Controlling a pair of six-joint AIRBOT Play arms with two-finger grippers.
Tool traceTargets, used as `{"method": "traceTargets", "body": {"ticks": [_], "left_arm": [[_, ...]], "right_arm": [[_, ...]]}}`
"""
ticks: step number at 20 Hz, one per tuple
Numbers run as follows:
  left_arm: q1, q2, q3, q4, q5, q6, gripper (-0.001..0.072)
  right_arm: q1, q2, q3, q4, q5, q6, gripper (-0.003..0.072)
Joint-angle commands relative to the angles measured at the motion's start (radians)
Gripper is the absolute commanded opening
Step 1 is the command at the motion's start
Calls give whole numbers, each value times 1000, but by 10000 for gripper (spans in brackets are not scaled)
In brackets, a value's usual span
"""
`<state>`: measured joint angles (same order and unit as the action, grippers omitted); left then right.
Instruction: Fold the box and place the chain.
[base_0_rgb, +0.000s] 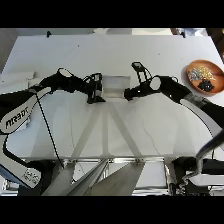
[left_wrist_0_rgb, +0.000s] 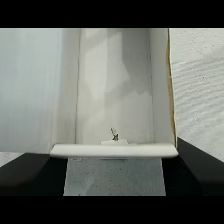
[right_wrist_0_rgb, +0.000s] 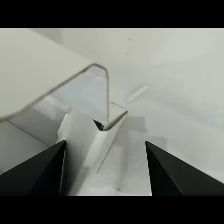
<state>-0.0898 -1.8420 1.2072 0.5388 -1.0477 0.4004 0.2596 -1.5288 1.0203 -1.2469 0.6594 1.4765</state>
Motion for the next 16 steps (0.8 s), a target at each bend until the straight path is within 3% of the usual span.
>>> {"method": "traceTargets", "body": {"ticks": [1, 3, 8, 16], "left_arm": [[1, 0, 1, 0, 1, -1, 162], [1, 0, 1, 0, 1, -1, 162], [1, 0, 1, 0, 1, -1, 162], [1, 0, 1, 0, 0, -1, 162]], "right_arm": [[66, 2, 13, -310, 40, 325, 514], [88, 1, 42, -357, 93, 385, 459], [114, -7, 160, -345, 125, 417, 487], [135, -122, 286, -346, 312, 475, 492]]}}
